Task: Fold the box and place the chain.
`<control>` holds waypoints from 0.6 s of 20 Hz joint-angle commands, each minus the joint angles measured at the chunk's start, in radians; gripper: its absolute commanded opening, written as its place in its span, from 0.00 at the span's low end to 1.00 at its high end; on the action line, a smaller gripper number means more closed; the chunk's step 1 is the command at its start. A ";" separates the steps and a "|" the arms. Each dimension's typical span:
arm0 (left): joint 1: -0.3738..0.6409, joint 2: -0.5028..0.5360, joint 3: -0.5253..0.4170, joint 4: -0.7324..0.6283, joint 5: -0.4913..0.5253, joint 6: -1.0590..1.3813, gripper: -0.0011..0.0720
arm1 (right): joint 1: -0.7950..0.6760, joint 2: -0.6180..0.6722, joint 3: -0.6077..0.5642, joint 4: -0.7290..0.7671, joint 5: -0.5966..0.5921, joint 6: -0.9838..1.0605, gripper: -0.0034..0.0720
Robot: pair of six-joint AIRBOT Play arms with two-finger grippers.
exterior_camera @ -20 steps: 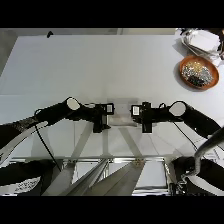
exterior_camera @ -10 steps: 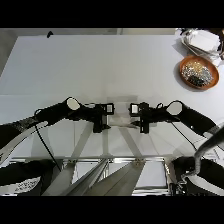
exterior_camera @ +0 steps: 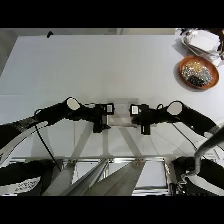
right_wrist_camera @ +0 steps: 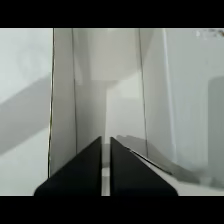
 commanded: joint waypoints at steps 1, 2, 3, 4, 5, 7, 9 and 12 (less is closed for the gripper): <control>0.000 0.000 0.000 0.000 0.000 -0.001 0.39 | -0.051 0.067 0.001 -0.058 0.114 0.086 0.07; 0.000 0.000 0.000 0.000 0.000 -0.001 0.39 | -0.076 0.098 0.001 -0.072 0.160 0.109 0.07; 0.000 0.000 0.000 0.000 0.000 -0.001 0.39 | -0.101 0.130 0.001 -0.075 0.199 0.127 0.07; 0.000 0.000 0.000 0.000 0.000 -0.001 0.39 | -0.130 0.167 0.001 -0.075 0.233 0.174 0.07; 0.000 0.000 0.000 0.000 0.000 -0.001 0.39 | -0.162 0.202 0.001 -0.074 0.249 0.282 0.07; 0.000 0.000 0.000 0.000 0.000 -0.001 0.39 | -0.233 0.251 0.001 -0.074 0.280 0.547 0.07; 0.000 0.000 0.000 0.000 0.000 -0.001 0.39 | -0.321 0.290 0.001 -0.076 0.323 0.753 0.07; 0.000 0.000 0.000 0.000 0.000 0.000 0.39 | -0.446 0.308 0.001 -0.149 0.307 1.061 0.07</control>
